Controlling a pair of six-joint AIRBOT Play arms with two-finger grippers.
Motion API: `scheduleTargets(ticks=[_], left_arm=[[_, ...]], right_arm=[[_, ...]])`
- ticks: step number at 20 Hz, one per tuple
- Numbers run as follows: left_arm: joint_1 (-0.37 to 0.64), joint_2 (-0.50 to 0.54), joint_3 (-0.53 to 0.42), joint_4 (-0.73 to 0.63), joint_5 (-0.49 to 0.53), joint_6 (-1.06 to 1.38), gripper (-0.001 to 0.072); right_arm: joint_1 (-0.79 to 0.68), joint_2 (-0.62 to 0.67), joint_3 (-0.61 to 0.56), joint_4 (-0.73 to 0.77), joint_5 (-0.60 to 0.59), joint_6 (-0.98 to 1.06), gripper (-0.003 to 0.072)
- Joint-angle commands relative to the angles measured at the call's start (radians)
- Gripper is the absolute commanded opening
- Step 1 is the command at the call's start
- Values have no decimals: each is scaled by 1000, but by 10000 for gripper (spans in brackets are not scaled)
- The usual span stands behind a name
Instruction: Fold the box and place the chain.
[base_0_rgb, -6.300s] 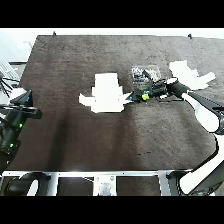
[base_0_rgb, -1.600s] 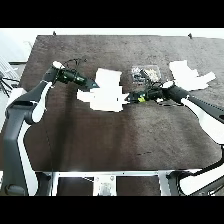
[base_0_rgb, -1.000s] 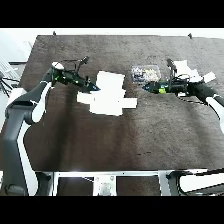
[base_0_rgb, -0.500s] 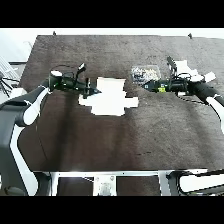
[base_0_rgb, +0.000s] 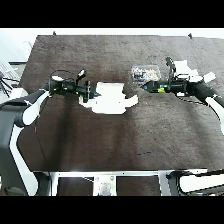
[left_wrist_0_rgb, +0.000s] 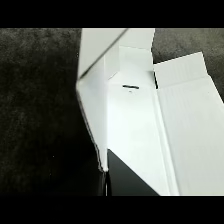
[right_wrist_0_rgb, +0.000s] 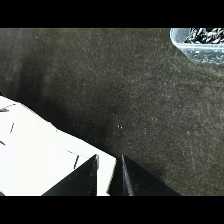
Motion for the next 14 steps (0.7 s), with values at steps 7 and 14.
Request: scheduleTargets(ticks=[7, 14], left_arm=[[0, -7, -39, -51, 8, 68, 16], [0, -10, -48, -103, 86, 143, 16]], right_arm=[[4, 0, -13, 0, -9, -27, 203], [38, 0, -13, 0, -19, -58, 203]])
